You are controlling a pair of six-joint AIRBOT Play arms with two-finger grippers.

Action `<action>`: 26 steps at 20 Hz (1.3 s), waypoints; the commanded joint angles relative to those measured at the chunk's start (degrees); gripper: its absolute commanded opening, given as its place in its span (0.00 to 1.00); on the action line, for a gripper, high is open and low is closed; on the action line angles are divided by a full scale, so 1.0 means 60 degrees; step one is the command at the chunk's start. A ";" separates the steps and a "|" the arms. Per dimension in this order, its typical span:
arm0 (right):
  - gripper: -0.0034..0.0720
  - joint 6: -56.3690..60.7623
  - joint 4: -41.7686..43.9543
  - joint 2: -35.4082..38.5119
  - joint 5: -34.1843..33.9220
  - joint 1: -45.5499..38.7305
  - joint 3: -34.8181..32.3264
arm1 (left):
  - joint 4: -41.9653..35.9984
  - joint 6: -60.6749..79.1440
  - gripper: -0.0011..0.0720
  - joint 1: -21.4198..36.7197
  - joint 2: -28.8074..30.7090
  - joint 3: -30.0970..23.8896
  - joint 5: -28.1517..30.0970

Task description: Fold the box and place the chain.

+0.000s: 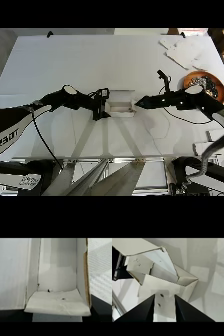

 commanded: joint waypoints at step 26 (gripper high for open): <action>0.65 0.2306 -0.2736 0.0142 -0.2339 0.2051 0.0007 | 0.0004 0.0000 0.48 -0.0004 0.0000 0.0004 0.0000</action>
